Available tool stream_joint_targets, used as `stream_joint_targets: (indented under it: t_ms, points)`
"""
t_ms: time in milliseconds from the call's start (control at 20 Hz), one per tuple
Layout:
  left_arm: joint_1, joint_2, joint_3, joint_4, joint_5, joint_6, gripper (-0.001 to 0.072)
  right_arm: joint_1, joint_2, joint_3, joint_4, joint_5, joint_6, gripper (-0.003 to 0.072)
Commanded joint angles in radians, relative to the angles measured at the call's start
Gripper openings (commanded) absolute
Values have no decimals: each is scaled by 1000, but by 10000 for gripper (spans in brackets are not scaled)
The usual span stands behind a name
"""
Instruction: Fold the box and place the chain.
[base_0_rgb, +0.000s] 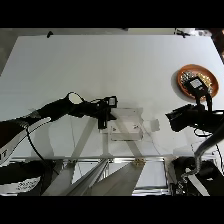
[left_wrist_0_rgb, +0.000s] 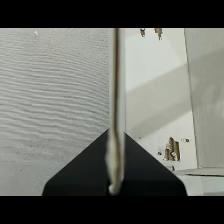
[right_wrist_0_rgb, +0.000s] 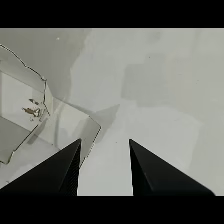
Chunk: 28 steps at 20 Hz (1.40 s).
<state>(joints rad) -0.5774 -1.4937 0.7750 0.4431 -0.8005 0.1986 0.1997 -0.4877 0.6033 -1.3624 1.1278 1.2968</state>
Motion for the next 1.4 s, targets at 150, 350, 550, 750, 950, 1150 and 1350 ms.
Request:
stream_joint_targets:
  t_ms: [150,350,550,750,950,1150,1350]
  points:
    - [0,-1,1,0,-20,0,13,1,-1,1,0,5,0,342]
    - [0,-1,1,0,-19,0,13,1,-1,1,2,7,0,341]
    - [0,-1,1,0,-19,0,13,1,-2,-16,33,71,-388,500]
    - [0,-1,1,0,-23,-1,13,45,-31,-142,113,69,-602,549]
    - [0,-1,1,0,-23,0,13,99,-34,-221,117,29,-765,548]
    - [0,-1,1,0,-23,0,13,115,-34,-223,117,-35,-779,674]
    - [0,-1,1,0,-23,0,13,122,-34,-302,112,-177,-814,714]
